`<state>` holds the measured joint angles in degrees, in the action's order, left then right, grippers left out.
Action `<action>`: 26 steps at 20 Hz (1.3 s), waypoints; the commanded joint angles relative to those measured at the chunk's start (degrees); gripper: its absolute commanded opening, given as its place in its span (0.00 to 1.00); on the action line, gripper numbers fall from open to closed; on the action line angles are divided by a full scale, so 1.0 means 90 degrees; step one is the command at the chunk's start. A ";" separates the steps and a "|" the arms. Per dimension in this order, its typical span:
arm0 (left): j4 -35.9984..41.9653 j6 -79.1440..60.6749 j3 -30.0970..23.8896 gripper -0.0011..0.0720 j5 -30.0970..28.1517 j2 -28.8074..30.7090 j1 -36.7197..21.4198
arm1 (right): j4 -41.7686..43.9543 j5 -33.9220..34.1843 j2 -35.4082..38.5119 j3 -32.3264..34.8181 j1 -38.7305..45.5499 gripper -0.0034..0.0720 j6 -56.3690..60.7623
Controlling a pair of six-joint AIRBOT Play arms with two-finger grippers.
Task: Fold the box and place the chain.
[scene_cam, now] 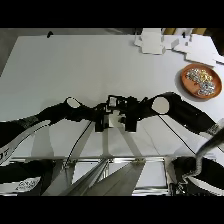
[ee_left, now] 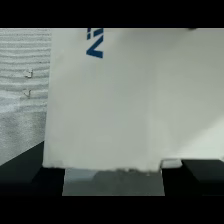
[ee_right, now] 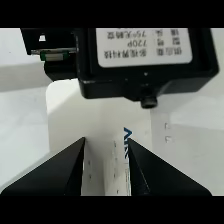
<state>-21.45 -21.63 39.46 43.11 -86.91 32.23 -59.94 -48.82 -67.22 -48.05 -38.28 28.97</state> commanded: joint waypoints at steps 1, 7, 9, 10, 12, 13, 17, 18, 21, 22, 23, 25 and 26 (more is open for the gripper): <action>0.0000 0.0000 -0.0002 0.22 -0.0002 0.0005 0.0000 | -0.0032 0.0134 -0.0153 0.0002 -0.0032 0.45 -0.0063; 0.0000 0.0000 -0.0002 0.22 -0.0002 0.0005 0.0000 | -0.0175 0.0129 -0.0189 0.0002 -0.0032 0.17 -0.0056; 0.0000 0.0000 -0.0002 0.22 -0.0002 0.0005 0.0000 | -0.0192 0.0117 -0.0172 0.0002 -0.0032 0.10 -0.0046; 0.0000 0.0000 -0.0002 0.22 -0.0002 0.0005 0.0000 | -0.0189 0.0092 -0.0134 0.0002 -0.0032 0.10 -0.0034; 0.0000 0.0000 -0.0002 0.22 -0.0002 0.0005 0.0000 | -0.0192 0.0085 -0.0032 0.0002 -0.0032 0.09 -0.0034; 0.0000 0.0000 -0.0002 0.22 -0.0002 0.0005 0.0000 | -0.0202 0.0095 -0.0002 0.0002 -0.0029 0.09 -0.0034; 0.0000 0.0000 -0.0002 0.22 0.0000 0.0005 0.0000 | -0.0216 0.0194 0.0005 0.0002 -0.0029 0.07 -0.0034; 0.0000 0.0000 -0.0002 0.22 -0.0002 0.0005 0.0000 | -0.0216 0.0192 -0.0002 0.0002 -0.0029 0.07 -0.0034; 0.0000 0.0000 -0.0002 0.22 -0.0002 0.0005 0.0000 | -0.0204 0.0138 -0.0119 0.0032 -0.0032 0.07 -0.0034; 0.0000 0.0000 -0.0002 0.22 -0.0002 0.0005 0.0000 | -0.0189 0.0136 -0.0153 0.0073 -0.0032 0.07 -0.0034; 0.0000 0.0000 -0.0002 0.22 -0.0002 0.0005 0.0000 | -0.0182 0.0138 -0.0151 0.0129 -0.0032 0.07 -0.0034; 0.0000 0.0000 -0.0002 0.22 -0.0002 0.0005 0.0000 | -0.0165 -0.0085 -0.0151 0.0163 -0.0032 0.12 -0.0036; 0.0000 0.0000 -0.0002 0.22 -0.0002 0.0005 0.0000 | -0.0160 -0.0189 -0.0151 0.0163 -0.0032 0.26 -0.0036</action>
<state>-21.45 -21.74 39.46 43.11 -86.91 32.23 -61.78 -48.16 -68.45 -46.96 -38.57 28.64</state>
